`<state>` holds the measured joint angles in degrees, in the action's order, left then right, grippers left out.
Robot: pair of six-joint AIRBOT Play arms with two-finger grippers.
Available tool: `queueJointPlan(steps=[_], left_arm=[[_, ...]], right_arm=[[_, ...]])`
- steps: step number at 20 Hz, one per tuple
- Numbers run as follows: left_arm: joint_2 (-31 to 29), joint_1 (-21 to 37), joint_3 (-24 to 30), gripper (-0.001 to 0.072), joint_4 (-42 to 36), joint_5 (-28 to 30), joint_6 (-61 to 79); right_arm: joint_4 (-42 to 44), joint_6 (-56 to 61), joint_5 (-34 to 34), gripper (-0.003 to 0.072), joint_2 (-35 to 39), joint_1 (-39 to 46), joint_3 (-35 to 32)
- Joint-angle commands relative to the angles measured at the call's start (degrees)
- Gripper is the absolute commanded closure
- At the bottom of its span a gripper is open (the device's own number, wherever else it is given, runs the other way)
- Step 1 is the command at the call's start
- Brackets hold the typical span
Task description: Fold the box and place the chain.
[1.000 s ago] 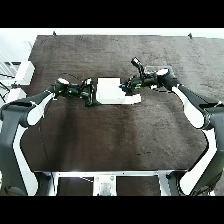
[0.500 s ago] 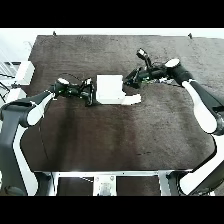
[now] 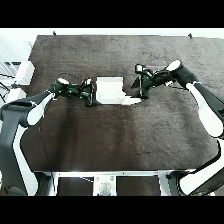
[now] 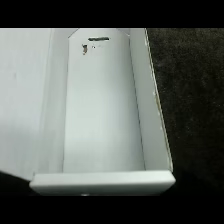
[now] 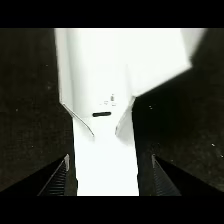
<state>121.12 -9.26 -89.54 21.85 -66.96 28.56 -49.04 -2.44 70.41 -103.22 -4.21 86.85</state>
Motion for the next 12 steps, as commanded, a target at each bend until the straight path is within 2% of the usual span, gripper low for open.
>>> queueJointPlan(steps=[1, 8, 9, 10, 11, 12], left_arm=[[0.0, 0.0, 0.0, 0.0359, 0.0, 0.1, 0.0], [0.0, 0.0, 0.0, 0.0359, 0.0, 0.1, 0.0], [0.0, 0.0, 0.0, 0.0358, 0.0, 0.1, 0.0], [0.0, 0.0, 0.0, 0.0359, 0.0, 0.1, 0.0], [0.0, 0.0, 0.0, 0.0358, 0.0, 0.1, 0.0], [0.0, 0.0, 0.0, 0.0359, 0.0, 0.1, 0.0]], right_arm=[[-0.5, -2.8, -1.9, 0.0085, -1.1, -1.9, -1.7], [2.1, -2.5, -7.6, 0.0096, -1.8, -4.7, -1.8], [2.1, -2.5, -7.6, 0.0149, -1.8, -4.8, -2.0], [2.1, -2.5, -7.6, 0.0255, -1.8, -5.0, -2.2], [2.1, -2.5, -7.6, 0.0293, -1.8, -5.0, -2.4], [2.1, -2.5, -7.6, 0.0296, -1.8, -5.2, -2.4]])
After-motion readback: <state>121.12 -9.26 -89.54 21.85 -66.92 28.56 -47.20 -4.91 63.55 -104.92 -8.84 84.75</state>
